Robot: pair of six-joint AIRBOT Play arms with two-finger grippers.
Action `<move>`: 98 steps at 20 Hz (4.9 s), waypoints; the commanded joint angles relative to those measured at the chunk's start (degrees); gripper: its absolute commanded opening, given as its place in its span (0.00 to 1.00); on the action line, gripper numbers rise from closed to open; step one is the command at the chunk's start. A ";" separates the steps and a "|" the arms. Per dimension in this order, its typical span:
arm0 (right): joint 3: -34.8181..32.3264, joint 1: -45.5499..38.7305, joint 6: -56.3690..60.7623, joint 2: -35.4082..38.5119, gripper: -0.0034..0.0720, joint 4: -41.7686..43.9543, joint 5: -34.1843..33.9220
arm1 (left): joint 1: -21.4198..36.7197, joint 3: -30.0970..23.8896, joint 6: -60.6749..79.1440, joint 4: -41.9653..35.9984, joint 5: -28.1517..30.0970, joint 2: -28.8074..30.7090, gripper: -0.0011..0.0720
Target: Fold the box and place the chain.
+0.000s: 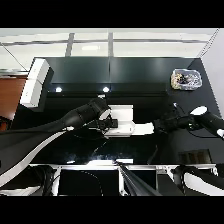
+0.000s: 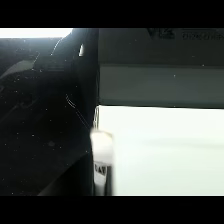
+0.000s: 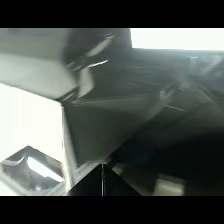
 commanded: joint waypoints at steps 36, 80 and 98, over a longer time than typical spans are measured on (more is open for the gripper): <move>22.71 43.63 63.06 -1.95 0.77 -45.44 -5.57 | 0.00 0.04 -0.02 -0.28 0.09 0.00 0.06; 22.73 45.22 71.21 -4.61 0.46 -44.00 -3.41 | 0.00 0.04 -0.02 -1.53 0.39 0.00 0.06; 22.67 30.10 57.83 18.36 0.46 -68.11 -2.51 | 0.00 0.04 -0.02 -1.51 0.35 0.00 0.06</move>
